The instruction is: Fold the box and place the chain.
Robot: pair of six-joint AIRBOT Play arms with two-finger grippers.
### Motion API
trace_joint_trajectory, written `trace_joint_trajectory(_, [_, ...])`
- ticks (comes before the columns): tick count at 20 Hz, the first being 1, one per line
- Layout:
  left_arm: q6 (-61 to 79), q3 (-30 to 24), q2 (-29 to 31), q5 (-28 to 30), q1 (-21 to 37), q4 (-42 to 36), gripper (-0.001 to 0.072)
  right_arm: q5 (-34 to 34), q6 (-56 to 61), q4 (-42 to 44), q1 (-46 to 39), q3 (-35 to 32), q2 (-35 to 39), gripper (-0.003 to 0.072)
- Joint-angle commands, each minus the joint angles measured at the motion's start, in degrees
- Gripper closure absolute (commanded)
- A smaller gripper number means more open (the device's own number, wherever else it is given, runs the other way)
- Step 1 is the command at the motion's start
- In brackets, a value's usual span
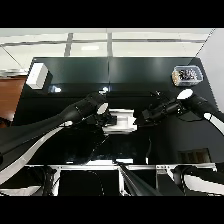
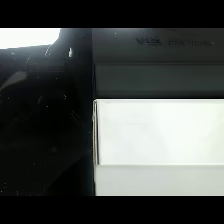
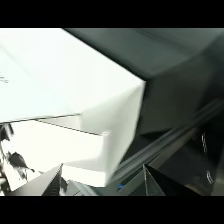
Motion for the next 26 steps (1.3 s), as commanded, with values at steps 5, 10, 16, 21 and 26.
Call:
trace_joint_trajectory(5, [0.0, 0.0, 0.0, 0.0, 0.0, 0.0, 0.0679, -3.6, 7.7, -2.7, 6.6, 1.9, 0.0, 0.0367])
trace_joint_trajectory(10, [0.0, 0.0, 0.0, 0.0, 0.0, 0.0, 0.0679, -7.0, 21.8, -16.7, 13.2, 7.8, 0.1, 0.0367])
trace_joint_trajectory(16, [0.0, 0.0, 0.0, 0.0, 0.0, 0.0, 0.0679, -14.0, 44.0, -31.1, 23.2, 11.7, 0.0, 0.0368])
trace_joint_trajectory(21, [0.0, 0.0, 0.0, 0.0, 0.0, 0.0, 0.0679, -14.9, 64.5, -45.5, 31.2, 11.7, -0.1, 0.0387])
trace_joint_trajectory(26, [0.0, 0.0, 0.0, 0.0, 0.0, 0.0, 0.0679, -16.0, 68.3, -48.6, 34.8, 11.8, -0.1, 0.049])
